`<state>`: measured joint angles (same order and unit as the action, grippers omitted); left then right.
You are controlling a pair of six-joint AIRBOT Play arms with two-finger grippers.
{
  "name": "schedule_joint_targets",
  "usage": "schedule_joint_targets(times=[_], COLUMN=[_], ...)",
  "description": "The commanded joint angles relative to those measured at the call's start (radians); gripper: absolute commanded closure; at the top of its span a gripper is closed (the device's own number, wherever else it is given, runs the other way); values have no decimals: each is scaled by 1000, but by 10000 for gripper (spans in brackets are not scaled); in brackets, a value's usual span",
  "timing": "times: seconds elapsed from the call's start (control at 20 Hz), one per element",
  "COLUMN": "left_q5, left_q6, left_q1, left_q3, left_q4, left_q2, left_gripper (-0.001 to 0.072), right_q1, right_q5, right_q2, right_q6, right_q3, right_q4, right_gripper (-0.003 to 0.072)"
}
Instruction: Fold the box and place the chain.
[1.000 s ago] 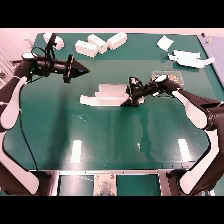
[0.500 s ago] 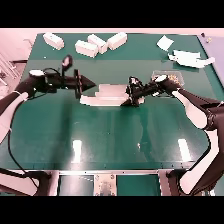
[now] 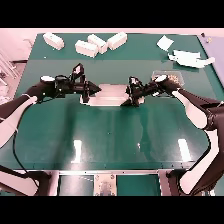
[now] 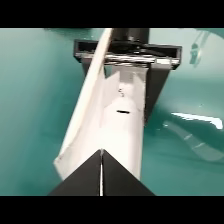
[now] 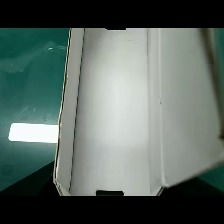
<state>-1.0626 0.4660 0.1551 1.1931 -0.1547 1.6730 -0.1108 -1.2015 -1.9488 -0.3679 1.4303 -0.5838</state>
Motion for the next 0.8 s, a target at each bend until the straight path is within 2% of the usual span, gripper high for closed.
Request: schedule_joint_targets(times=[0.0,0.15,0.35,0.75], left_q5=[49,7,17,128], left_q6=[29,-37,-87,-118], left_q1=[5,5,5,6], left_q3=[40,146,231,267], left_q4=[38,27,-3,-29], left_q2=[38,123,192,239], left_gripper=[690,690,690,691], right_q1=[0,0,-1,0], right_q5=[0,0,0,0], right_q2=[-1,-1,-1,-1], right_q6=[0,0,0,0], right_q3=[0,0,0,0], right_q4=[0,0,0,0], right_gripper=[113,113,113,114])
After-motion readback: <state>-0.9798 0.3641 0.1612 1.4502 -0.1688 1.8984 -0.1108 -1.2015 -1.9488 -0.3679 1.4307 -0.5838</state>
